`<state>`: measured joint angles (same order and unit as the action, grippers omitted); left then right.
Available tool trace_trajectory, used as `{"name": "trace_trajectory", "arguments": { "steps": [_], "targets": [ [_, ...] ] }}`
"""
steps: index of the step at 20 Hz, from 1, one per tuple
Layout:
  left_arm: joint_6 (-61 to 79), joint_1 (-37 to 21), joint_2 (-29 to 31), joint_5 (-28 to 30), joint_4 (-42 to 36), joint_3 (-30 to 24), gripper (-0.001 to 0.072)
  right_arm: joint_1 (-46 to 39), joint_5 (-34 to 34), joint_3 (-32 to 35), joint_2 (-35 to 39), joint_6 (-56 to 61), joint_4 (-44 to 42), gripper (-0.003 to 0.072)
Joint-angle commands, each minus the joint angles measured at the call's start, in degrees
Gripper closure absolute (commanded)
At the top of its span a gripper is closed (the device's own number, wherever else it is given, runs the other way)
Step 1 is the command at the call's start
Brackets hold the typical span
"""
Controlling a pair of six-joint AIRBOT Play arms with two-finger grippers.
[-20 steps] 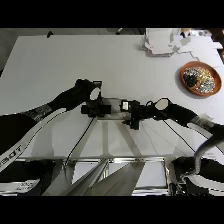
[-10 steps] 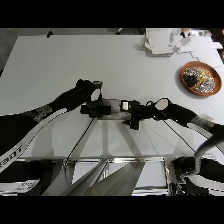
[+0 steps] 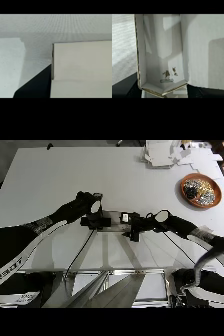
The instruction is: Fold the box and place the chain.
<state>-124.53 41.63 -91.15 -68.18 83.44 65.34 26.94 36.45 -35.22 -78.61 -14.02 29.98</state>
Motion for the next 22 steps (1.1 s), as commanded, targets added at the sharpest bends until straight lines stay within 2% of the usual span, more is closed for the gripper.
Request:
{"name": "trace_trajectory", "arguments": {
  "steps": [1, 6, 7, 8, 11, 12, 13, 14, 15, 19, 21, 22],
  "targets": [
    [0.0, 0.02, -0.44, 0.52, 0.04, 0.02, 0.0578, -0.02, 0.02, 0.0, 0.04, 0.02, -0.02, 0.0305],
    [0.81, 0.59, -1.07, -0.13, -0.17, 0.02, 0.058, -0.02, 0.02, 0.0, 0.04, 0.02, -0.02, 0.0305],
    [1.44, 0.59, -0.96, -0.48, -0.35, 0.02, 0.0618, -0.02, 0.02, 0.0, 0.04, 0.02, -0.02, 0.0305],
    [2.47, 0.52, -0.74, -0.68, -0.26, 0.02, 0.0705, -0.02, 0.02, 0.0, 0.04, 0.02, -0.02, 0.0305],
    [3.32, 0.31, 0.2, -0.57, -0.15, 0.02, 0.0707, -0.02, 0.02, 0.0, 0.04, 0.02, -0.02, 0.0305],
    [3.3, 0.2, 0.57, -0.59, -0.17, 0.02, 0.0689, -0.02, 0.04, 0.0, 0.04, 0.02, -0.02, 0.0305],
    [3.37, 0.04, 1.05, -0.66, -0.2, 0.02, 0.0628, -0.02, 0.02, 0.0, 0.04, 0.02, -0.02, 0.0305],
    [3.48, -0.2, 1.75, -0.68, -0.28, 0.02, 0.0529, -0.02, 0.04, 0.0, 0.04, 0.02, -0.02, 0.0305],
    [3.48, -0.57, 2.45, -0.74, -0.28, 0.02, 0.0471, -0.02, 0.0, 0.0, 0.04, 0.02, -0.02, 0.0305],
    [5.75, -2.73, 6.82, -0.68, -0.28, 0.02, 0.0419, -0.02, 0.04, 0.0, 0.04, 0.02, -0.02, 0.0305],
    [14.88, -4.61, 9.99, -0.96, -1.46, 0.02, 0.0415, -0.02, 0.04, 0.0, 0.04, 0.02, -0.02, 0.0305],
    [22.77, -5.57, 12.0, -3.58, -1.75, 0.0, 0.0397, -0.02, 0.02, 0.0, 0.04, 0.02, -0.02, 0.0305]
  ]
}}
